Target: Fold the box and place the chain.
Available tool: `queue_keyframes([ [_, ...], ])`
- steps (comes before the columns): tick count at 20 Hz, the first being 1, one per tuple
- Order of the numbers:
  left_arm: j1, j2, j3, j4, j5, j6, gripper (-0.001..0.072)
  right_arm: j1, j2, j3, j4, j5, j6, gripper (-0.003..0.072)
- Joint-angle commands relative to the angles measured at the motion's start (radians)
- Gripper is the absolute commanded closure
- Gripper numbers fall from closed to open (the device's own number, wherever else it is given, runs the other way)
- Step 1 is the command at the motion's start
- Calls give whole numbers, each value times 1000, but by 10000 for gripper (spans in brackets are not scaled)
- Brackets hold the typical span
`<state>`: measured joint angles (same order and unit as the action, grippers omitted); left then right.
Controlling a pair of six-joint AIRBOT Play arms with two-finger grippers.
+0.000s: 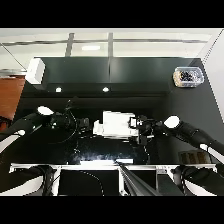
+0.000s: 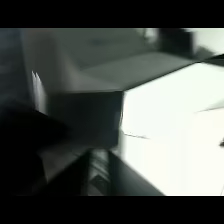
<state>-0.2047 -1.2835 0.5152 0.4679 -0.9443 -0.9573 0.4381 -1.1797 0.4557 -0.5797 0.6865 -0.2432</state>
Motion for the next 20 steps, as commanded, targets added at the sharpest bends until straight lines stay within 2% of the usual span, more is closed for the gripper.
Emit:
queue_keyframes([
  [1, -14, 88, 1, -32, -30, 44, 329, 0, -1, 0, 0, 0, 0, 147],
  [2, -28, 105, 1, -32, -37, 56, 287, 0, -1, 0, 0, 0, 0, 147],
  [8, -157, 112, 3, -42, 39, 53, 285, 0, -1, 0, 0, 0, 0, 147],
  [16, -200, 112, 46, -21, 83, -38, 286, 0, -1, 0, 0, 0, 0, 147],
  [20, -291, 111, 121, 209, 144, -293, 286, 0, -1, 0, 0, 0, 0, 147],
])
